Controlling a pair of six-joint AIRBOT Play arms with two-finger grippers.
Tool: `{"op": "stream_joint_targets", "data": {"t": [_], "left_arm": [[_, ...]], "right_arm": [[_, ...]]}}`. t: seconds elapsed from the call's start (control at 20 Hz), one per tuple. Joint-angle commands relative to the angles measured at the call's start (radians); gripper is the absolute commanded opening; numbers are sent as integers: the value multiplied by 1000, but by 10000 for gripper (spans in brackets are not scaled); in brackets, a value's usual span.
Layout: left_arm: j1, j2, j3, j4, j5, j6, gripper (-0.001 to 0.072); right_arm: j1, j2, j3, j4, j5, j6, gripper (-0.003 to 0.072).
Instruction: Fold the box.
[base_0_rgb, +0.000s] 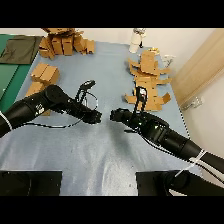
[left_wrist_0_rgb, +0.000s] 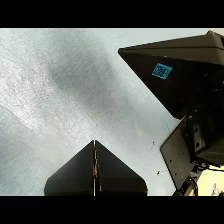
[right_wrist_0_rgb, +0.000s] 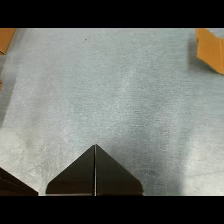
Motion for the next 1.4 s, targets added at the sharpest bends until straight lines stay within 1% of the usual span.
{"op": "stream_joint_targets", "data": {"t": [0.0, 0.75, 0.9, 1.0, 1.1, 1.15, 1.3, 1.35], "left_arm": [[1, -1, 1, 0, 0, 0, 12], [1, -1, 1, 0, 0, 0, 12], [0, -1, 1, 0, 13, 0, 12], [1, -1, 1, 1, 41, 0, 12], [3, -1, 1, 0, 66, 0, 12], [2, -1, 1, 0, 84, 0, 12], [3, -1, 1, 1, 140, 1, 12], [3, -1, 1, 1, 164, 1, 12]], "right_arm": [[0, 0, 0, 0, 0, 0, 6], [0, 0, 1, 2, -1, 0, 6], [0, -1, 0, 45, 1, 0, 6], [-17, -1, 1, 61, 52, 1, 6], [-100, -1, 9, 127, 145, -14, 6], [-165, -1, 27, 176, 201, -85, 6], [-452, -16, 142, 493, 361, -576, 7], [-555, -31, 190, 584, 402, -708, 19]]}}
